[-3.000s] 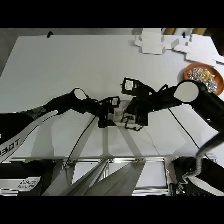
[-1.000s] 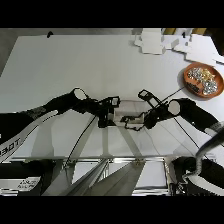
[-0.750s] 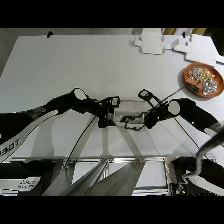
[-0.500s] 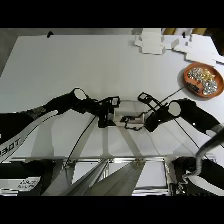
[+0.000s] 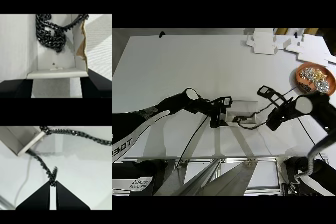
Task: Fold the box and place the chain.
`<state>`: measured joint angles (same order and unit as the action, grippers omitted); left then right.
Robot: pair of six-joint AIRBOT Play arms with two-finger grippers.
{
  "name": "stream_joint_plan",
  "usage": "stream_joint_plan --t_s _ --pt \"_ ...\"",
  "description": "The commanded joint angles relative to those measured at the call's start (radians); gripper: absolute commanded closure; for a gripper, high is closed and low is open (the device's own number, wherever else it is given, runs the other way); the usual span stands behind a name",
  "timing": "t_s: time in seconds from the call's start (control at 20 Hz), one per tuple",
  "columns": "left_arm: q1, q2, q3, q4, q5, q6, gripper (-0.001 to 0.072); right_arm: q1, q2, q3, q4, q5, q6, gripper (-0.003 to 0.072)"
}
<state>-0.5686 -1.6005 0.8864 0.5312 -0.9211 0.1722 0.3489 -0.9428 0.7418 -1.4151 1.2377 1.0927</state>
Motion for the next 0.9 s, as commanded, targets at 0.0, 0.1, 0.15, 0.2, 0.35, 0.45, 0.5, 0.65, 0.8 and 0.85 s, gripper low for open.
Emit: stream_joint_plan --t_s 0.0,0.1,0.15,0.2,0.35,0.45,0.5,0.65,0.8,0.85 --pt "0.000 0.000 0.000 0.000 0.000 0.000 0.0373 -0.003 0.030 0.143 0.048 0.185 0.006 0.0666" --pt "0.000 0.000 0.000 0.000 0.000 0.000 0.0373 -0.003 0.030 0.235 0.118 0.206 0.006 0.0666" --pt "0.000 0.000 0.000 0.000 0.000 0.000 0.0373 -0.003 0.030 0.276 0.159 0.204 0.006 0.0666" --pt "0.000 0.000 0.000 0.000 0.000 0.000 0.0373 -0.003 0.030 0.316 0.202 0.196 0.006 0.0666" --pt "0.000 0.000 0.000 0.000 0.000 0.000 0.0373 -0.003 0.030 0.409 0.303 0.158 0.006 0.0666" --pt "0.000 0.000 0.000 0.000 0.000 0.000 0.0373 -0.003 0.030 0.447 0.332 0.135 0.006 0.0666" --pt "0.000 0.000 0.000 0.000 0.000 0.000 0.0373 -0.003 0.030 0.459 0.340 0.122 0.006 0.0666" --pt "0.000 0.000 0.000 0.000 0.000 0.000 0.0373 -0.003 0.025 0.462 0.339 0.091 -0.002 0.0666" --pt "0.000 0.000 0.000 0.000 0.000 0.000 0.0373 -0.003 0.009 0.462 0.340 0.053 -0.002 0.0666" --pt "0.000 0.000 0.000 0.000 0.000 0.000 0.0373 -0.003 0.006 0.462 0.340 0.037 -0.003 0.0666"
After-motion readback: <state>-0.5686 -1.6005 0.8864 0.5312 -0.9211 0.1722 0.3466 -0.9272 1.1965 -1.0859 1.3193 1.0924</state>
